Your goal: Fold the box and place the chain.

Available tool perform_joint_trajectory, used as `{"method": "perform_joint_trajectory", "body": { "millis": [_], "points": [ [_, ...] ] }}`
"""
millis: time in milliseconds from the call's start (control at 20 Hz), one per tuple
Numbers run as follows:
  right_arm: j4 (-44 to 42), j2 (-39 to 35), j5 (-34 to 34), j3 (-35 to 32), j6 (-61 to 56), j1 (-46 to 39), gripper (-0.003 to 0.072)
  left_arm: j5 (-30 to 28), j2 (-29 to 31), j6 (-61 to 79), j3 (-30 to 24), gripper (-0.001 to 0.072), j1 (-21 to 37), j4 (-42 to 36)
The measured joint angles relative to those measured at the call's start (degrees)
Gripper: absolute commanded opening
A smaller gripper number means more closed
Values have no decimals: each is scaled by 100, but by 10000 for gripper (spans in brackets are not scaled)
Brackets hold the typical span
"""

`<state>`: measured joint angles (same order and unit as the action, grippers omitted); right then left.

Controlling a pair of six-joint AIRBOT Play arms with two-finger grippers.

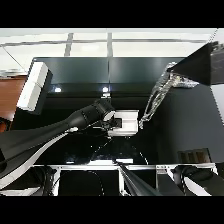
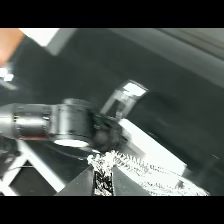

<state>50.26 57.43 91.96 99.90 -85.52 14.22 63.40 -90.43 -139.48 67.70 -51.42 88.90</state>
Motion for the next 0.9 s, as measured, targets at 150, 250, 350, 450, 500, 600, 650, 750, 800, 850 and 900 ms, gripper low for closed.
{"method": "perform_joint_trajectory", "body": {
  "millis": [150, 250, 350, 450, 500, 600, 650, 750, 800, 850, 900],
  "points": [
    [-387, -2, -271, -424, 157, 24, 15, -2, 0, 0, 0, 27, 0, 0],
    [-623, 0, -393, -745, 295, 28, 15, -2, 0, 0, 0, 27, 0, 0],
    [-828, -7, -490, -1075, 448, 28, 15, -2, 0, 0, 0, 27, 0, 0],
    [-876, -7, -564, -1471, 546, 28, 15, -4, 0, 0, 0, 27, 0, 0],
    [-879, -7, -614, -1720, 579, 28, 14, -4, 0, 0, 0, 27, 0, 0],
    [-846, -7, -804, -2291, 621, 28, 15, -7, 0, 0, 0, 27, 0, 0],
    [-828, -7, -949, -2610, 638, 28, 15, -7, 0, 0, 0, 27, 0, 0],
    [-848, -7, -1357, -3235, 667, 31, 15, -9, 0, 0, 0, 27, 0, 0],
    [-852, -4, -1576, -3530, 669, 35, 15, -9, 0, 0, 0, 27, 0, 2],
    [-918, -4, -1808, -3810, 673, 33, 15, -11, 0, 0, 0, 27, 0, 0],
    [-1019, -7, -2017, -4089, 686, 35, 15, -11, 0, 0, 0, 27, 0, 0]
  ]
}}
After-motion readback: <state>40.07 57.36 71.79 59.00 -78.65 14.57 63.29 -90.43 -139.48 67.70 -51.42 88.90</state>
